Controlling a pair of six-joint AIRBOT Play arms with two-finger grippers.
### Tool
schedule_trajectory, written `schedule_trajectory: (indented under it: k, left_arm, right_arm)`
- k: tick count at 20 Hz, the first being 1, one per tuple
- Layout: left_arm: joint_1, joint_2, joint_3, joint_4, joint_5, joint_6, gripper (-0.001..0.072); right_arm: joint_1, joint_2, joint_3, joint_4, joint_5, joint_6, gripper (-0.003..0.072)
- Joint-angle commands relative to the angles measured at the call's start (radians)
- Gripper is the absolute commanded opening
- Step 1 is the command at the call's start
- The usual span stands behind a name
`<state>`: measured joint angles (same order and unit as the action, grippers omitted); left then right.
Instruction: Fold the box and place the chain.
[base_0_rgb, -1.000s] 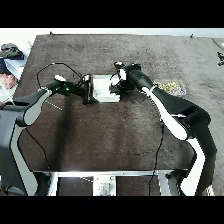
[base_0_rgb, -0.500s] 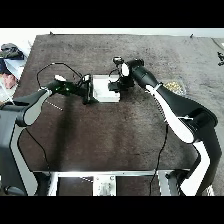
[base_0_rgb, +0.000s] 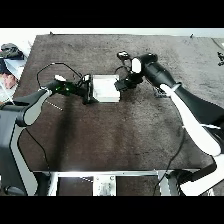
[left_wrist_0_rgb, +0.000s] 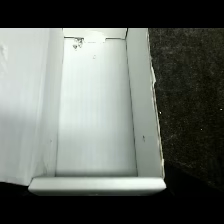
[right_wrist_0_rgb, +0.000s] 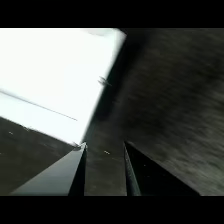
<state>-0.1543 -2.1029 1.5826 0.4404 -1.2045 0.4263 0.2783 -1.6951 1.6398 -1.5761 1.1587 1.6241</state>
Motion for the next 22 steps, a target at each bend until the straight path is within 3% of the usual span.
schedule_trajectory:
  k: [1, 4, 6, 8, 11, 15, 18, 22]
  left_arm:
    - [0.000, 0.001, 0.000, 0.000, 0.000, 0.001, 0.0414]
    - [0.000, 0.001, 0.000, 0.000, 0.000, 0.001, 0.0414]
    - [0.000, 0.001, 0.000, 0.000, 0.000, 0.001, 0.0414]
    - [0.000, 0.001, 0.000, 0.000, 0.000, 0.001, 0.0414]
    - [0.000, 0.001, 0.000, 0.000, 0.000, 0.001, 0.0414]
    - [0.000, 0.001, 0.000, 0.000, 0.000, 0.001, 0.0414]
    - [0.000, 0.001, 0.000, 0.000, 0.000, 0.001, 0.0414]
    - [0.000, 0.001, 0.000, 0.000, 0.000, 0.001, 0.0414]
  right_arm:
    - [-0.046, 0.186, -0.230, -0.034, -0.195, -0.009, 0.0288]
    - [-0.122, 0.371, -0.512, -0.036, -0.490, -0.009, 0.0288]
    - [-0.197, 0.415, -0.602, -0.036, -0.550, -0.009, 0.0288]
    - [-0.285, 0.415, -0.616, -0.031, -0.552, -0.036, 0.0288]
    - [-0.409, 0.406, -0.595, 0.071, -0.540, -0.155, 0.0288]
    - [-0.543, 0.294, -0.467, 0.217, -0.377, -0.345, 0.0288]
    - [-0.573, 0.176, -0.334, 0.219, -0.240, -0.422, 0.0287]
    - [-0.575, 0.051, -0.218, 0.219, -0.171, -0.459, 0.0270]
